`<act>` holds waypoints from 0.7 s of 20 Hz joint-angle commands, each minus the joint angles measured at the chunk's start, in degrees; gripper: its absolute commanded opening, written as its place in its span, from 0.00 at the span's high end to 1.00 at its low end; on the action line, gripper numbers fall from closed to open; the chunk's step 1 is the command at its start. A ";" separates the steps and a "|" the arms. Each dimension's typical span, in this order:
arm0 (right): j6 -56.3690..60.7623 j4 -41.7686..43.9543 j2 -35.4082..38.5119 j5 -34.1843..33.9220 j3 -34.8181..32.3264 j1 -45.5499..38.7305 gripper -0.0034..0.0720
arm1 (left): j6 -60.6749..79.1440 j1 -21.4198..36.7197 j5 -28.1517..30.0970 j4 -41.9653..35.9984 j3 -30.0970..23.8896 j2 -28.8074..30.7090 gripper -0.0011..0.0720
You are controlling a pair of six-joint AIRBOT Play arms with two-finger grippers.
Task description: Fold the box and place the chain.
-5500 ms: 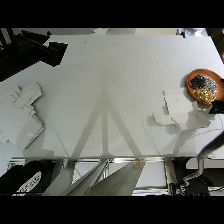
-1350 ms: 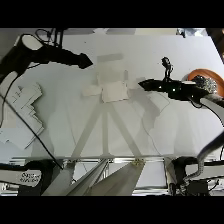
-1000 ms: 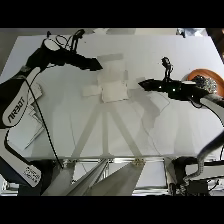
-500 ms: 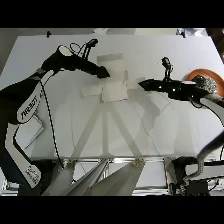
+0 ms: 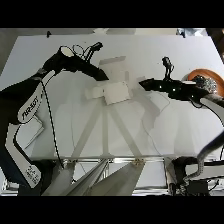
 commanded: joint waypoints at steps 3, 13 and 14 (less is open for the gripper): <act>0.04 -0.15 -0.04 0.09 0.00 -0.02 0.94 | 0.55 0.13 -0.09 0.24 0.02 0.02 0.97; 0.04 -0.15 -0.04 0.09 0.00 -0.02 0.94 | 0.52 0.00 -0.11 -0.02 0.02 0.00 0.97; 0.04 -0.15 -0.04 0.09 0.00 -0.02 0.94 | 0.52 0.00 -0.11 -0.04 0.02 0.00 0.97</act>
